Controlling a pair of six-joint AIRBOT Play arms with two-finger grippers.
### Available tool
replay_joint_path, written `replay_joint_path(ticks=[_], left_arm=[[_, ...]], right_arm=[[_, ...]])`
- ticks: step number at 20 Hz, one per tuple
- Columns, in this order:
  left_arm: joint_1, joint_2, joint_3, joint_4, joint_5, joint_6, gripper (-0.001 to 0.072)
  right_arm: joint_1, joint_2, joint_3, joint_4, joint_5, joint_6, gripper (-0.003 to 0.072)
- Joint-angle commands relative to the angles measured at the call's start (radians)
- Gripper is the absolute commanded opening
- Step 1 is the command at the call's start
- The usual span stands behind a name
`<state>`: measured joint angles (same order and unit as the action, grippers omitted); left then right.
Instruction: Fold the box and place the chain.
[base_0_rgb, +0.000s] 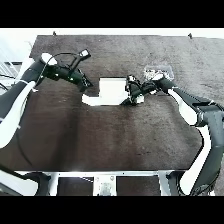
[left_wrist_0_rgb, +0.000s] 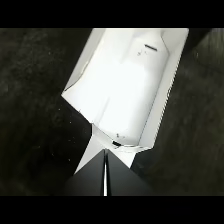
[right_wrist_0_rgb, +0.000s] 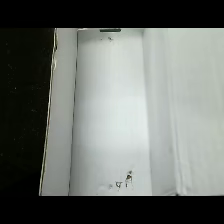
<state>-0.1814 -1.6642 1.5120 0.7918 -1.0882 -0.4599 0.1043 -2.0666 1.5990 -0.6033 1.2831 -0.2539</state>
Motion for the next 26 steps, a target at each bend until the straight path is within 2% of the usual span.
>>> replay_joint_path(ticks=[1,3,4,7,10,13,20,26], left_arm=[[0.003,0.163,-0.165,0.031,0.159,-0.283,0.0013],[0.004,0.250,-0.288,0.064,0.258,-0.421,0.0013],[0.012,0.276,-0.332,0.087,0.267,-0.484,0.0014],[0.074,0.280,-0.379,0.092,0.212,-0.595,0.0014],[0.143,0.265,-0.383,0.082,0.177,-0.624,0.0015],[0.199,0.207,-0.383,0.034,0.113,-0.632,0.0014],[0.203,0.036,-0.380,-0.079,0.082,-0.613,0.0015],[0.192,-0.015,-0.380,-0.174,0.084,-0.579,0.0015]], right_arm=[[0.000,0.000,0.001,0.000,0.000,0.000,0.0556],[0.000,0.000,0.001,0.000,0.000,0.000,0.0556],[0.000,0.000,0.001,0.000,0.000,0.000,0.0556],[0.000,0.000,0.001,0.000,0.000,0.000,0.0556],[0.000,0.000,0.001,0.000,0.000,0.000,0.0556],[0.000,0.000,0.001,0.000,0.000,0.000,0.0556],[0.000,0.000,0.001,0.000,0.000,0.000,0.0556],[0.000,0.000,0.001,0.000,0.000,0.000,0.0556]])
